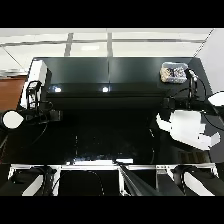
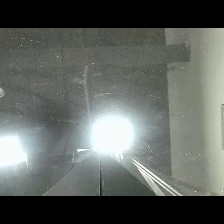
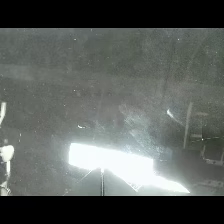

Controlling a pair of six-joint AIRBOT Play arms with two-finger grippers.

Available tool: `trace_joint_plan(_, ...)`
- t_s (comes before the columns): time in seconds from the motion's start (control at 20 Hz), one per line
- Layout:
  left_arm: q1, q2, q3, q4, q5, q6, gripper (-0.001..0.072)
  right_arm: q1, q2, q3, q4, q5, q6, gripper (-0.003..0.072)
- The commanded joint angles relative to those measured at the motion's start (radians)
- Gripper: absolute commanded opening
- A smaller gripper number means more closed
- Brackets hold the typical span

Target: Fold the box and place the chain.

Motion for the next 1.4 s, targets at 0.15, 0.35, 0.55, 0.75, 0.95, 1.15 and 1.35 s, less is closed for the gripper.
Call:
trace_joint_plan(0.15,-0.001,0.001,0.0,0.0,0.0,0.0,0.0027,0.0,0.0,0.0,0.0,0.0,0.0,0.0014)
trace_joint_plan(0.35,-0.001,0.001,0.0,0.0,0.0,0.0,0.0027,0.0,0.0,0.0,0.0,0.0,0.0,0.0013)
trace_joint_plan(0.55,-0.001,0.001,0.0,0.0,0.001,0.0,0.0027,0.0,0.0,0.0,0.0,-0.003,0.0,0.0013)
trace_joint_plan(0.75,-0.001,0.001,0.0,0.0,0.062,0.001,0.0026,0.0,0.0,0.0,0.089,-0.233,0.0,0.0014)
trace_joint_plan(0.95,-0.001,-0.001,0.0,-0.001,0.184,0.0,0.0027,0.0,0.0,0.0,0.281,-0.306,0.002,0.003)
trace_joint_plan(1.15,-0.001,-0.005,0.0,-0.041,0.201,0.0,0.0704,-0.03,0.0,0.055,0.135,-0.134,0.053,0.072)
trace_joint_plan(1.35,-0.001,-0.005,0.0,-0.052,0.167,0.001,0.0704,-0.178,-0.001,0.322,-0.647,0.294,0.571,0.072)
